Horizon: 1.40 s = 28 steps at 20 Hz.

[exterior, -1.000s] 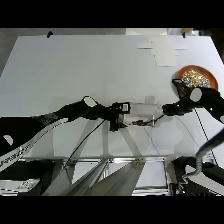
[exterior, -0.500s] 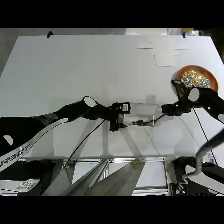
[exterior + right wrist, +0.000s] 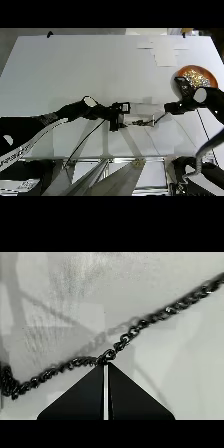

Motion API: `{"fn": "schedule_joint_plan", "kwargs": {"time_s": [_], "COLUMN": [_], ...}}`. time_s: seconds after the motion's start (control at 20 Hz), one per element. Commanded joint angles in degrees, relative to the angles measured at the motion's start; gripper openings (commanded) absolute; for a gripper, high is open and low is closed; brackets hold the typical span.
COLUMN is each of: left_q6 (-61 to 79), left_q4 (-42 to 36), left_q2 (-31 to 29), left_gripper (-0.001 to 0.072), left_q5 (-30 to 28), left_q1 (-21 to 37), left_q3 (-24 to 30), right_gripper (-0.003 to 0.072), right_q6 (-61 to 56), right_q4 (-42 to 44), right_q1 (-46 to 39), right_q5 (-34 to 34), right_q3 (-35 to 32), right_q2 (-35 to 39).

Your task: Fold the box and place the chain.

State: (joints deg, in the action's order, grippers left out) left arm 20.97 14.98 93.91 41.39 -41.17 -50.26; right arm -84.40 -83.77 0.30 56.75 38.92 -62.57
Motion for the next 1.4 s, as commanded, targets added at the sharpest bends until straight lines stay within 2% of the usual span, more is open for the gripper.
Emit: {"fn": "schedule_joint_plan", "kwargs": {"time_s": [0.0, 0.15, 0.55, 1.05, 1.2, 1.35], "left_q6": [0.0, 0.0, 0.0, 0.0, 0.0, 0.0], "left_q4": [0.0, 0.02, 0.02, 0.02, 0.02, 0.02], "left_q2": [0.0, 0.0, 0.0, 0.0, 0.0, 0.0], "left_gripper": [0.0333, 0.0333, 0.0333, 0.0333, 0.0333, 0.0333], "left_q5": [0.0, 0.0, 0.0, 0.0, 0.0, 0.0], "left_q1": [0.0, 0.0, 0.0, 0.0, 0.0, 0.0], "left_q3": [0.0, 0.0, 0.0, 0.0, 0.0, 0.0], "right_gripper": [0.0015, 0.0016, 0.0015, 0.0015, 0.0015, 0.0015], "right_q6": [0.42, 0.48, 11.67, 16.85, 18.53, 19.19], "right_q4": [0.94, 2.82, 26.51, 46.07, 49.33, 48.43], "right_q1": [0.0, 0.0, 0.0, 0.0, 0.35, 4.81], "right_q5": [1.64, 4.0, 13.14, 16.0, 14.27, 9.11], "right_q3": [0.02, 0.02, 0.02, 0.02, 0.02, 0.0], "right_q2": [7.56, 13.42, 26.49, 28.02, 28.02, 27.91]}}
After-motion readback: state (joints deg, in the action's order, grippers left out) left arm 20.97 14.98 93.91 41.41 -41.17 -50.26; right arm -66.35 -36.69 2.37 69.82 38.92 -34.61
